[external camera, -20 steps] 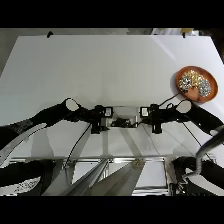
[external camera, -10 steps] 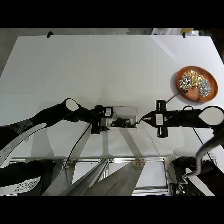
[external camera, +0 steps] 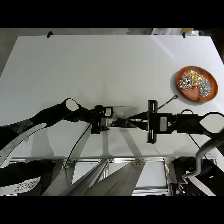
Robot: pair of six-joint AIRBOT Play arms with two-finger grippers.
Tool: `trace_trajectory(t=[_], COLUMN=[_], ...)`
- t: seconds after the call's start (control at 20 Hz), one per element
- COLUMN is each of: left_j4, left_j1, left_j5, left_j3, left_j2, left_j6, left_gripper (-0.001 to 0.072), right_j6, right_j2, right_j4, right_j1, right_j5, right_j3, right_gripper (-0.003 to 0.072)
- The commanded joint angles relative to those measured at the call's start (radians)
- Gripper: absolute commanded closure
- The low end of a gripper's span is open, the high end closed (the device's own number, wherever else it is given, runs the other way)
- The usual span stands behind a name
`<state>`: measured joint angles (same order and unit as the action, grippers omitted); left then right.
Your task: Fold the box and place the chain.
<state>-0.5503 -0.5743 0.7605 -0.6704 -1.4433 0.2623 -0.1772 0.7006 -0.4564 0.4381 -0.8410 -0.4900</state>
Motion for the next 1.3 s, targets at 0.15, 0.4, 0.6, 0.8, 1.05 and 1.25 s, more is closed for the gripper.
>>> trace_trajectory(t=[0.15, 0.4, 0.6, 0.8, 1.05, 1.25], left_j4=[0.000, 0.000, 0.000, 0.000, 0.000, 0.000], left_j1=[-0.001, -0.001, -0.001, -0.001, -0.001, -0.001], left_j5=[0.000, 0.000, 0.000, 0.000, 0.000, 0.000], left_j3=[0.000, 0.000, 0.000, 0.000, 0.000, 0.000], left_j2=[0.000, 0.000, 0.000, 0.000, 0.000, 0.000], left_j6=[0.000, 0.000, 0.000, 0.000, 0.000, 0.000], left_gripper=[0.0573, 0.0573, 0.0573, 0.0573, 0.0573, 0.0573], right_j6=[0.091, 0.130, 0.214, 0.286, 0.285, 0.272], right_j2=[0.186, 0.272, 0.254, 0.251, 0.254, 0.303], right_j4=[0.019, 0.016, -0.063, -0.234, -0.492, -0.576], right_j1=[0.136, 0.136, 0.088, -0.089, -0.250, -0.267], right_j5=[0.217, 0.227, 0.119, -0.108, -0.268, -0.211], right_j3=[-0.001, -0.005, -0.114, -0.214, -0.206, -0.150], right_gripper=[0.0669, 0.0433, 0.0438, 0.0467, 0.0537, 0.0537])
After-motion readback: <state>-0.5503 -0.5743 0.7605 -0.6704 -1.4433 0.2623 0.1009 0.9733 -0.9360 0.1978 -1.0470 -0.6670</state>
